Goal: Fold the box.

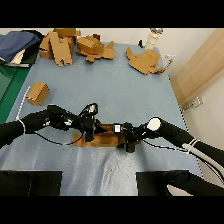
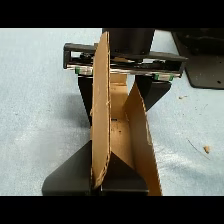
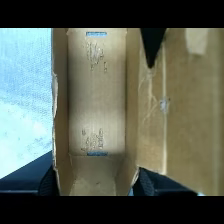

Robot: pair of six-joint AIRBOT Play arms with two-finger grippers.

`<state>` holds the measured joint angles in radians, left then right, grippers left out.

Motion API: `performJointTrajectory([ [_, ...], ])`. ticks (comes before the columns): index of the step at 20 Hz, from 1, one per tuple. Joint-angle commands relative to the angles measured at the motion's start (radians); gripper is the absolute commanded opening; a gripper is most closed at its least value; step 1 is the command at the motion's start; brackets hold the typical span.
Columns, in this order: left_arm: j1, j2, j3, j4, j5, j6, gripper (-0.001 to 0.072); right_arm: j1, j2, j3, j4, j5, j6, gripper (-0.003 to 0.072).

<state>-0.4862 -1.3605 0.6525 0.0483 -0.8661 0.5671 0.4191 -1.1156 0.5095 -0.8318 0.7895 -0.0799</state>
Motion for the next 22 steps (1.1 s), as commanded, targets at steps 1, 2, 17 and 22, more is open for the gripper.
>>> performJointTrajectory([
  [1, 0.000, 0.000, 0.001, -0.004, 0.000, 0.000, 0.0010, 0.001, -0.001, 0.000, -0.001, -0.005, 0.000, 0.0536],
  [2, 0.000, 0.000, 0.001, -0.004, 0.001, 0.000, 0.0010, 0.001, -0.001, 0.000, 0.000, -0.004, 0.000, 0.0535],
  [17, 0.001, 0.003, 0.013, -0.004, 0.062, -0.149, 0.0223, 0.001, -0.001, 0.000, 0.002, -0.005, 0.000, 0.0535],
  [22, 0.002, 0.047, 0.025, 0.009, 0.087, -0.327, 0.0539, 0.001, -0.001, 0.000, 0.001, -0.005, 0.000, 0.0535],
])
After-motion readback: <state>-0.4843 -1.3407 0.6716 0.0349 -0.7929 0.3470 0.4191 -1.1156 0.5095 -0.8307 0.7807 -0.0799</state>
